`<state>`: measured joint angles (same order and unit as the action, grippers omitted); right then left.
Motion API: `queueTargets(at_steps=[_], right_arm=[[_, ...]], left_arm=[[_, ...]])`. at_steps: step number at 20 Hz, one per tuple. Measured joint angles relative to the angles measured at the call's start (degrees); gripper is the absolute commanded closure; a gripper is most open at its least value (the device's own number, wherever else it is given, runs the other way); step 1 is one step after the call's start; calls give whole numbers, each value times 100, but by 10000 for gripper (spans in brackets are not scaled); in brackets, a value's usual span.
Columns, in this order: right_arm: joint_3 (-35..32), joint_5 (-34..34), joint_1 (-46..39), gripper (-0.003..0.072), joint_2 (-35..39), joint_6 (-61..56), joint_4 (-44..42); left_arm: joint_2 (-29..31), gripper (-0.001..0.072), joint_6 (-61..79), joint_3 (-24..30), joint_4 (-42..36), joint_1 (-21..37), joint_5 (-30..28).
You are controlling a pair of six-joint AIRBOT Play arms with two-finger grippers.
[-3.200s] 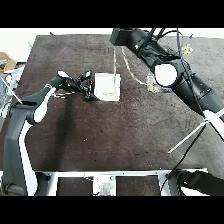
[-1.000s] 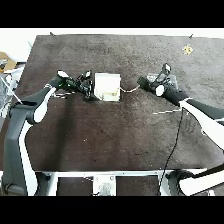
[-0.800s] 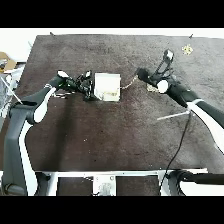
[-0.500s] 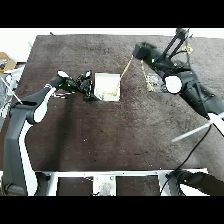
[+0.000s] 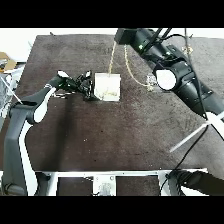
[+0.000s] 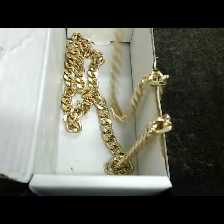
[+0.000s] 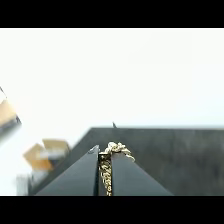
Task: Fold the box and place the chain.
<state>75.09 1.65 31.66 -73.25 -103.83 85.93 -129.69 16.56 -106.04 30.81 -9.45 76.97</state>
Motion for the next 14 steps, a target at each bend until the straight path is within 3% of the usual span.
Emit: queueTargets(at_steps=[5,6,7,14], right_arm=[[-98,-1106,125,665,-697,20,-109],[-166,-1239,149,488,-837,22,-153],[-240,-1360,168,411,-981,20,-179],[-459,-2693,151,409,-1067,393,-258]], left_arm=[[0,294,-2,0,0,0,0],[0,294,0,0,0,0,2],[0,294,0,0,0,2,0],[0,294,0,0,0,0,0]])
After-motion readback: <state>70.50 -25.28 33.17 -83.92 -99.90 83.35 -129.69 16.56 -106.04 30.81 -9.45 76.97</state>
